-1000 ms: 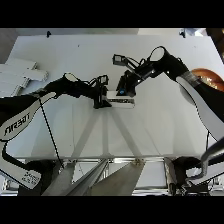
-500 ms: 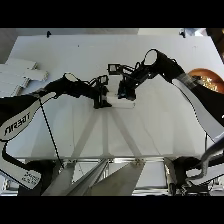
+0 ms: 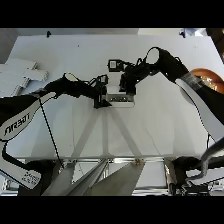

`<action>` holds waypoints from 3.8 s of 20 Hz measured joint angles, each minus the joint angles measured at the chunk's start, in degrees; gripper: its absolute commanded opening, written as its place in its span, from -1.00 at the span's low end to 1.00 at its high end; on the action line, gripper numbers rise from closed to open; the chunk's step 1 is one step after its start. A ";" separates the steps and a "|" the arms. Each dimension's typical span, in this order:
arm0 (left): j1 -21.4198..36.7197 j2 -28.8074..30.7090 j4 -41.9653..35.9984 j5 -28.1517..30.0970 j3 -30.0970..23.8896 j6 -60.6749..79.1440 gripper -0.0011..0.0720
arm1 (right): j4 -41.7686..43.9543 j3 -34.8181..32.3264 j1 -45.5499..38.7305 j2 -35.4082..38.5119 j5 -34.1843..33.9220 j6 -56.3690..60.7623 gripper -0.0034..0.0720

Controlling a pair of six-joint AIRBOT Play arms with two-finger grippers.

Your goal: Fold the box and place the chain.

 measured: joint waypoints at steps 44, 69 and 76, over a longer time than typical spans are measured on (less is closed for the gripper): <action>-0.04 0.00 -0.15 0.02 -0.04 -0.24 -0.20 | -3.54 -2.10 5.07 1.09 8.96 7.96 -0.02; -0.02 0.00 -0.02 -0.02 -0.04 0.00 -0.20 | 23.96 -9.25 -0.42 -4.90 2.60 28.98 -0.89; -0.02 0.00 -0.04 -0.02 -0.04 -0.07 -0.20 | 27.76 -9.42 -0.39 -2.67 2.34 28.50 -0.89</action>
